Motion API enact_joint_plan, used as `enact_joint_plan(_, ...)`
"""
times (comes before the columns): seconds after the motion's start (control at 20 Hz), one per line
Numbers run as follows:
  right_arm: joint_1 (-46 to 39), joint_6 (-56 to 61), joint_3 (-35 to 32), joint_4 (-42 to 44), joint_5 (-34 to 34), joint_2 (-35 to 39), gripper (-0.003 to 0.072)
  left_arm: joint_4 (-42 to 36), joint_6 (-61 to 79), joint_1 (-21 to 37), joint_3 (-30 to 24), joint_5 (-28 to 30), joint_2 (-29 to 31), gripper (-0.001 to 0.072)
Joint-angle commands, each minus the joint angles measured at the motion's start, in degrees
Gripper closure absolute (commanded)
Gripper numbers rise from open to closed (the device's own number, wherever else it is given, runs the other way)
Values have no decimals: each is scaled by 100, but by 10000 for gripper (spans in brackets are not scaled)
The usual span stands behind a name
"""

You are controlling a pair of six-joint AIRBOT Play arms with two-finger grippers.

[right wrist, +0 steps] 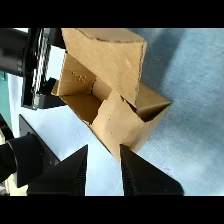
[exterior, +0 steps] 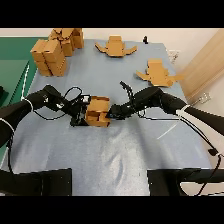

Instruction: Fold the box.

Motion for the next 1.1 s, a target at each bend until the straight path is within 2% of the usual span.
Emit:
enact_joint_plan(0.0,20,98,20,-229,232,208,337,0,2,0,7,0,2,688)
enact_joint_plan(0.25,-229,664,-17,-1150,177,671,340,2,2,2,4,0,2,687)
enact_joint_plan(0.3,-330,796,-17,-1292,90,669,411,2,2,2,4,-2,2,688)
enact_joint_plan(0.35,-439,807,-66,-1412,33,669,594,2,2,2,4,0,2,688)
enact_joint_plan(0.4,-560,848,-160,-1434,42,682,681,2,2,2,4,2,2,688)
enact_joint_plan(0.6,-914,1196,-901,-1412,402,796,683,7,2,2,4,52,2,688)
enact_joint_plan(0.7,-861,1104,-1185,-1202,444,619,683,2,4,2,7,96,2,688)
enact_joint_plan(0.95,-474,223,-785,-7,378,-184,681,20,4,2,7,149,2,688)
enact_joint_plan(1.0,-428,-22,-704,258,361,-173,655,22,4,2,7,151,2,688)
enact_joint_plan(1.05,-424,-240,-627,533,236,-120,547,26,4,2,7,151,2,688)
